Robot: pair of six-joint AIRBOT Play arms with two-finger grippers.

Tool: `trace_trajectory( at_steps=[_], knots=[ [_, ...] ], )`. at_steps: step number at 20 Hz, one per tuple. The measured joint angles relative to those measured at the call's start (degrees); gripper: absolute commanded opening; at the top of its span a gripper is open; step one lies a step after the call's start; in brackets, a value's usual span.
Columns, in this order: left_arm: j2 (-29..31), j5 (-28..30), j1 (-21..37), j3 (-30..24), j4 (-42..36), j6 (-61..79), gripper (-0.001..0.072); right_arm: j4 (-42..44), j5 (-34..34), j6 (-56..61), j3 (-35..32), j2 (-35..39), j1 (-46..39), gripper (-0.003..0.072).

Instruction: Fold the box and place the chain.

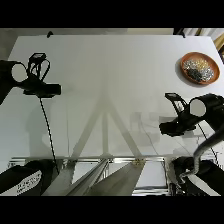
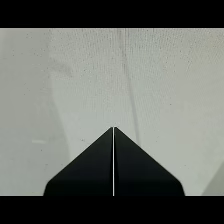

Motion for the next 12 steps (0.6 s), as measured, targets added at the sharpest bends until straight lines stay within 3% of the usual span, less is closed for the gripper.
trace_trajectory(
  at_steps=[4, 7, 12],
  knots=[
    [0.0, 0.0, 0.0, 0.0, 0.0, 0.0, 0.0004, -0.4, -0.7, -1.4, 0.6, 0.0, -0.2, 0.0016],
    [0.0, 0.0, 0.0, 0.0, 0.0, 0.0, 0.0004, -4.3, -0.5, -4.6, 5.3, 0.0, -3.5, 0.0015],
    [0.0, 0.0, 0.0, 0.0, 0.0, 0.0, 0.0004, -15.6, 1.1, -10.4, 14.4, -0.1, -20.5, 0.0025]
  ],
)
